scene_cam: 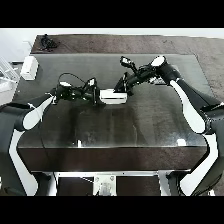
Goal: Fold the box and place the chain.
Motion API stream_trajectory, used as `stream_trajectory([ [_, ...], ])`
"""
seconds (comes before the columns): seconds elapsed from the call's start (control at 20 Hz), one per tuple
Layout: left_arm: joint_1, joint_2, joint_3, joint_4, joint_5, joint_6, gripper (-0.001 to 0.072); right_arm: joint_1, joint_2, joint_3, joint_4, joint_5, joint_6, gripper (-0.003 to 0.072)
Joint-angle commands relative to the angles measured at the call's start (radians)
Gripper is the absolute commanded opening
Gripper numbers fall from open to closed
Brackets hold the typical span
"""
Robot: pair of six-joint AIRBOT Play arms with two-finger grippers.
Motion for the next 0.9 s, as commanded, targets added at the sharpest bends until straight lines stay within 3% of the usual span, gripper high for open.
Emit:
stream_trajectory([
  [0.0, -0.001, 0.000, 0.000, 0.001, -0.003, 0.001, 0.0281, 0.001, 0.000, 0.000, 0.000, -0.002, -0.001, 0.0173],
  [0.05, -0.001, 0.000, 0.000, 0.001, -0.003, 0.001, 0.0280, 0.001, 0.000, 0.000, 0.000, -0.003, -0.001, 0.0203],
  [0.85, -0.001, 0.000, 0.000, 0.001, -0.003, 0.001, 0.0281, 0.024, 0.002, 0.000, -0.076, -0.053, 0.030, 0.0203],
])
